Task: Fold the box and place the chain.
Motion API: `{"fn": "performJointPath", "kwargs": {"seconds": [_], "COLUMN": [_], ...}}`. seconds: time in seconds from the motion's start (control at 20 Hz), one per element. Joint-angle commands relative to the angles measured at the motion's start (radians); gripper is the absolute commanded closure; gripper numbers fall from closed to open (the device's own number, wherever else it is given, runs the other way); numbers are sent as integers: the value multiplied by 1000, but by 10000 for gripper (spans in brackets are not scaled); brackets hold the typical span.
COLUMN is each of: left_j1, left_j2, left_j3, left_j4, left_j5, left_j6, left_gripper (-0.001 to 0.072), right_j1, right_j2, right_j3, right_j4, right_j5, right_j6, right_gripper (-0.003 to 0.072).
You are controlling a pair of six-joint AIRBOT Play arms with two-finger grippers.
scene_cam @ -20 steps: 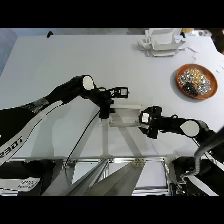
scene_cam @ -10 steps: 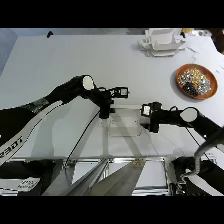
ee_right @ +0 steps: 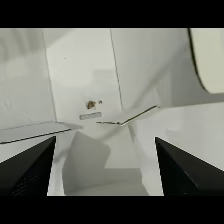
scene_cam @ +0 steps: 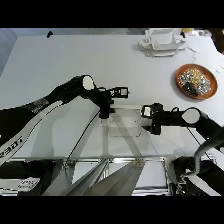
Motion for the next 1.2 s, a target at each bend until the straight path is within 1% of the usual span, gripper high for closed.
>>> {"fn": "performJointPath", "kwargs": {"seconds": [0.0,0.2,0.35,0.45,0.6,0.75,0.8,0.9,1.0,1.05,1.15], "left_j1": [0,0,0,0,0,0,0,0,0,0,0], "left_j2": [0,0,0,0,0,0,0,0,0,0,0], "left_j3": [0,0,0,0,0,0,0,0,0,0,0], "left_j4": [0,0,0,0,0,0,0,0,0,0,0], "left_j5": [0,0,0,0,0,0,0,0,0,0,0], "left_j6": [0,0,0,0,0,0,0,0,0,0,0], "left_gripper": [697,697,697,697,697,697,697,697,697,697,697], "right_j1": [73,209,288,331,338,338,338,339,375,388,387], "right_j2": [142,320,374,375,375,375,375,372,354,334,266], "right_j3": [-75,-127,-130,-131,-131,-133,-141,-174,-195,-196,-196], "right_j4": [-56,-100,-100,-100,-101,-103,-119,-151,-169,-166,-163], "right_j5": [-43,-48,-25,-25,-19,41,50,40,5,-35,-157], "right_j6": [93,134,233,258,258,257,257,257,258,259,285], "right_gripper": [-2,-16,-13,-4,19,12,-5,-7,-8,-7,-8]}}
